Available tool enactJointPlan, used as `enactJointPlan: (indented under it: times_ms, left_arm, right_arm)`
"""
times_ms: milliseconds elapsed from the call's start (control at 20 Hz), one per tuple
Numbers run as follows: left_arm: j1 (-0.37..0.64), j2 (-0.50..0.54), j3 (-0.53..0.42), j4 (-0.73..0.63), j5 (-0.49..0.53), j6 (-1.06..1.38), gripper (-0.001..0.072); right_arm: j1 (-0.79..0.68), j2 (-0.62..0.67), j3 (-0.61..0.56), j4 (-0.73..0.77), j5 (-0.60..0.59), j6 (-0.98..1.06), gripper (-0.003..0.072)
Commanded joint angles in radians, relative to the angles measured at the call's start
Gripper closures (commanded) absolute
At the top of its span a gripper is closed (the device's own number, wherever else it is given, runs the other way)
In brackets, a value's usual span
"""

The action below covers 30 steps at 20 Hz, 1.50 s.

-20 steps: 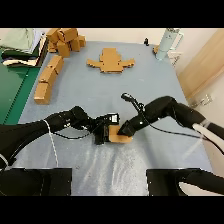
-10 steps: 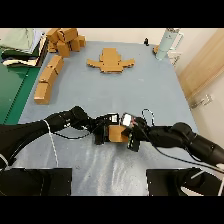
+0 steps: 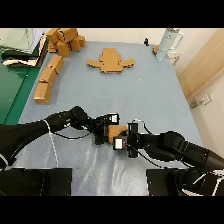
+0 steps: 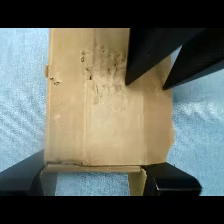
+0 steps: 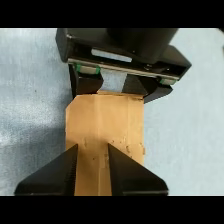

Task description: Fold the box.

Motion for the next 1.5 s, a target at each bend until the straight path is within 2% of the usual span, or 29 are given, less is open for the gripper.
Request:
enactJointPlan:
  times_ms: [0, 200, 250, 300, 500, 550, 600, 800, 850, 900, 950, 1400, 1450]
  left_arm:
    - [0.000, 0.001, 0.001, 0.000, 0.000, 0.000, 0.0240]
    - [0.000, 0.001, 0.001, 0.000, 0.000, 0.000, 0.0240]
    - [0.000, 0.001, 0.001, 0.000, 0.000, 0.000, 0.0240]
    - [0.000, 0.001, 0.001, 0.000, 0.000, 0.000, 0.0241]
    - [0.000, 0.001, 0.001, 0.000, 0.000, 0.000, 0.0241]
    - [0.000, 0.001, 0.001, 0.000, 0.000, 0.000, 0.0241]
    - [0.000, 0.001, 0.001, 0.000, 0.000, 0.000, 0.0241]
    - [0.000, 0.001, 0.001, 0.000, 0.000, 0.000, 0.0241]
    - [0.000, 0.001, 0.001, 0.000, 0.000, 0.000, 0.0241]
    - [0.000, 0.001, 0.001, 0.000, 0.000, 0.000, 0.0241]
    - [0.000, 0.001, 0.001, 0.000, 0.000, 0.000, 0.0240]
    - [0.000, 0.001, 0.001, 0.000, 0.000, 0.000, 0.0241]
    - [0.000, 0.001, 0.001, 0.000, 0.000, 0.000, 0.0241]
  right_arm:
    - [0.008, -0.024, 0.000, -0.022, 0.018, 0.001, 0.0370]
    - [0.008, -0.024, 0.000, -0.020, 0.019, 0.016, 0.0366]
    - [0.008, -0.024, -0.001, -0.021, 0.018, 0.033, 0.0276]
    - [0.008, -0.024, -0.001, -0.021, 0.018, 0.040, 0.0230]
    - [0.007, -0.025, -0.001, -0.021, 0.019, 0.040, 0.0243]
    - [0.007, -0.025, -0.001, -0.022, 0.021, 0.039, 0.0296]
    - [0.007, -0.025, -0.001, -0.023, 0.025, 0.039, 0.0306]
    - [0.007, -0.025, -0.001, -0.032, 0.039, 0.039, 0.0301]
    - [0.007, -0.025, -0.001, -0.032, 0.042, 0.039, 0.0279]
    - [0.007, -0.025, -0.001, -0.032, 0.042, 0.039, 0.0226]
    - [0.007, -0.025, -0.001, -0.034, 0.042, 0.039, 0.0224]
    - [0.007, -0.030, -0.001, -0.100, 0.057, 0.039, 0.0234]
    - [0.007, -0.035, -0.001, -0.122, 0.060, 0.039, 0.0288]
